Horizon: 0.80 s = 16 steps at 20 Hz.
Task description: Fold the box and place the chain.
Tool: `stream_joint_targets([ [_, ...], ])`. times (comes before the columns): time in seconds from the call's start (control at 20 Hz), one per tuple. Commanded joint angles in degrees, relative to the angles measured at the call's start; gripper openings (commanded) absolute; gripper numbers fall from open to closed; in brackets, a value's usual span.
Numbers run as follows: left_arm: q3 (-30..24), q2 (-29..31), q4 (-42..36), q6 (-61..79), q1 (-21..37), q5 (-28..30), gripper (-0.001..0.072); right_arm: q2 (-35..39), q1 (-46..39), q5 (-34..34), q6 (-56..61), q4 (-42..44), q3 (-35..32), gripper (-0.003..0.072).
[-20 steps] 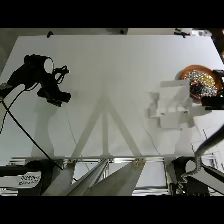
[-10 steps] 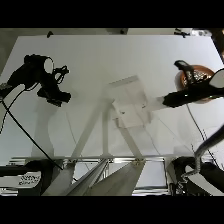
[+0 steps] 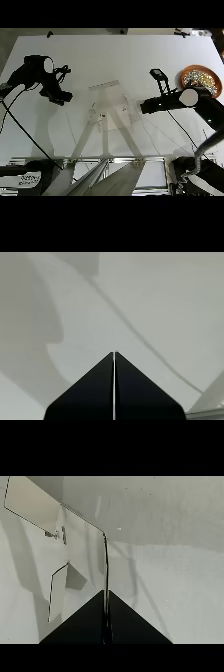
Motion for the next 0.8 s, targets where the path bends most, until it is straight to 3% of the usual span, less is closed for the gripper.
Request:
stream_joint_targets([
  [0.0,0.0,0.0,-12.3,15.7,0.6,-0.3,0.0012,0.0,1.0,-1.4,1.4,-1.1,-0.3,0.0008],
  [0.2,-0.2,0.5,-31.8,28.5,5.2,-1.7,0.0004,0.0,1.0,-0.9,1.4,-1.1,-0.3,0.0008],
  [0.3,-1.4,2.1,-37.7,33.2,8.8,-4.2,0.0003,0.0,1.0,-0.9,1.4,-1.1,-0.3,0.0008],
  [0.4,-6.8,6.2,-41.3,36.0,13.2,-1.4,0.0002,0.0,1.0,-0.9,1.4,-1.1,-0.3,0.0008],
  [0.55,-18.9,14.9,-47.7,48.6,19.2,5.7,0.0002,0.0,1.0,-1.2,1.4,-1.1,-0.3,0.0009],
  [0.65,-25.1,18.8,-51.3,59.6,19.2,8.5,0.0003,0.0,1.0,-1.4,1.4,-1.1,-0.3,0.0009],
  [0.75,-27.3,19.0,-50.9,65.8,16.1,9.5,0.0008,0.0,1.0,-1.6,1.4,-1.1,-0.3,0.0009],
])
